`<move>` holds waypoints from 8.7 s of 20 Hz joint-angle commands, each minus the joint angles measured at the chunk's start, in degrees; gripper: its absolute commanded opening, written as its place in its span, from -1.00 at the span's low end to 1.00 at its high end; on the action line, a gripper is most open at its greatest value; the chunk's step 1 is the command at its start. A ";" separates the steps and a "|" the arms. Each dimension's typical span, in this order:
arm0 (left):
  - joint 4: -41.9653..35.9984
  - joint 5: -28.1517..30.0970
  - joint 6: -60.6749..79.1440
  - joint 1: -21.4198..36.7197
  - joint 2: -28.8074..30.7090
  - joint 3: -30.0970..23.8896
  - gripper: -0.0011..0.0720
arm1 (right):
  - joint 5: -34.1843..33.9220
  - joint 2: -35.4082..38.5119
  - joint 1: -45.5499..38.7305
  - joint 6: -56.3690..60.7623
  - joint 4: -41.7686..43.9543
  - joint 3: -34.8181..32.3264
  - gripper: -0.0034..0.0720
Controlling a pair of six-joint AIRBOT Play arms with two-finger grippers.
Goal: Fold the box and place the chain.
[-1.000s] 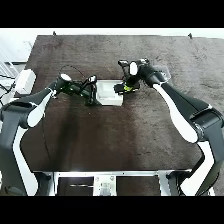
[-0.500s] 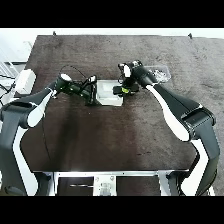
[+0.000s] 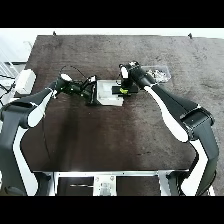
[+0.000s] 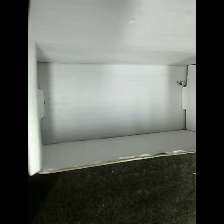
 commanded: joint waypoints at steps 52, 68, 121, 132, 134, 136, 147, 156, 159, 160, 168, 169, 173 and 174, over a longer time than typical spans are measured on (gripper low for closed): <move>0.02 0.11 0.00 0.07 0.04 0.00 0.32 | -19.93 -0.94 -27.91 -33.83 15.85 2.10 0.06; 0.02 0.11 0.00 0.07 0.04 0.00 0.32 | -20.81 -0.94 -27.82 -35.23 19.78 2.99 -0.88; 0.02 0.11 0.00 0.07 0.04 0.00 0.32 | -43.67 10.67 3.17 -48.06 31.87 -30.95 -0.64; 0.02 0.13 0.00 0.07 0.04 0.00 0.32 | -36.68 33.99 -8.94 -48.65 28.13 -29.44 0.20; 0.02 0.13 0.00 0.07 0.04 0.00 0.32 | -35.87 37.73 -13.14 -48.15 24.90 -31.74 0.20; 0.02 0.11 0.00 0.07 0.04 0.00 0.32 | -37.03 38.23 -18.75 -46.84 24.26 -35.65 0.20; 0.02 0.13 0.02 0.07 0.04 0.00 0.32 | -56.87 15.15 -23.80 -42.21 35.58 -37.77 0.29; 0.02 0.13 0.02 0.07 0.04 0.00 0.32 | -57.11 3.69 -21.79 -42.23 37.79 -24.98 -0.47; 0.02 0.11 0.00 0.07 0.04 0.00 0.32 | -56.78 4.00 -22.14 -42.86 36.54 -25.00 -0.88; 0.02 0.11 0.02 0.07 0.04 0.00 0.32 | -55.71 4.72 -22.10 -42.88 36.44 -25.05 -0.88; 0.02 0.13 0.02 0.07 0.04 0.00 0.32 | -43.82 30.03 -18.51 -47.19 32.59 -25.07 -0.88; 0.02 0.13 0.00 0.07 0.04 0.00 0.32 | -42.66 33.33 -17.77 -47.17 31.67 -25.07 -0.88; 0.02 0.13 0.02 0.07 0.04 0.00 0.32 | -41.81 43.08 -13.60 -47.15 27.74 -25.09 -0.88; 0.02 0.13 0.02 0.07 0.04 0.00 0.32 | -41.81 44.35 -12.52 -47.10 27.12 -25.09 -0.88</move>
